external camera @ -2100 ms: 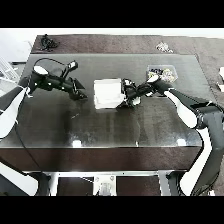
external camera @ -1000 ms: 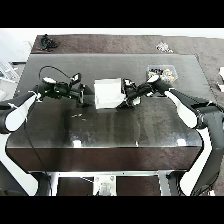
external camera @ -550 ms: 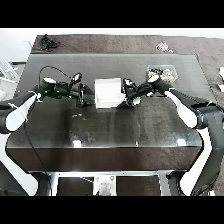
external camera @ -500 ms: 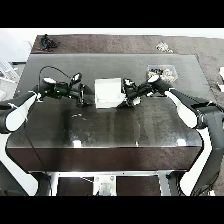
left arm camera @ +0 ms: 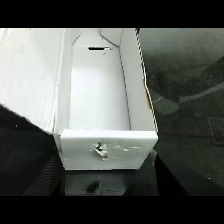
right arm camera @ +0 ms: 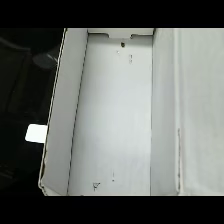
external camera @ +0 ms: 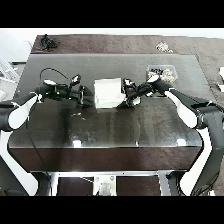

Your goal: Fold the box and place the chain.

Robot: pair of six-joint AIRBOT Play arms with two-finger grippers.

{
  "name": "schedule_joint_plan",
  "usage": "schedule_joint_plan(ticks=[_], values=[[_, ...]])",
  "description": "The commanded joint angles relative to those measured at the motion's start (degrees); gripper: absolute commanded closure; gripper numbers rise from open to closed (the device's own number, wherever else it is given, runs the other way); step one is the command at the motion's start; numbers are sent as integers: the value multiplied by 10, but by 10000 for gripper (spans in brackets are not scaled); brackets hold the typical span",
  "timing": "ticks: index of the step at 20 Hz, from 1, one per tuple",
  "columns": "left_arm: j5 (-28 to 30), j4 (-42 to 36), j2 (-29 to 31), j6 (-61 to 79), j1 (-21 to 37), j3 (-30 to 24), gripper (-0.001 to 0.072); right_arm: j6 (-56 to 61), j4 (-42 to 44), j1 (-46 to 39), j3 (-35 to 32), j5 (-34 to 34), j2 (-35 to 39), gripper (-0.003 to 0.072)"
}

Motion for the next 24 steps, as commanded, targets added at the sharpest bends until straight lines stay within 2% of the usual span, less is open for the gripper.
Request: schedule_joint_plan(ticks=[1, 10, 20, 24], values=[[4, -7, -3, 5, -4, 0, -11, 0, 0, 0, 0, 0, 0, 123], [88, -23, -4, 12, -22, 0, -9, 0, 0, 0, 0, 0, 0, 123], [97, -45, -18, 50, -18, 2, -9, 0, 0, 0, 0, 0, 0, 122], [50, -38, -18, 45, -16, 10, -7, 0, 0, 0, 0, 0, 0, 123]])
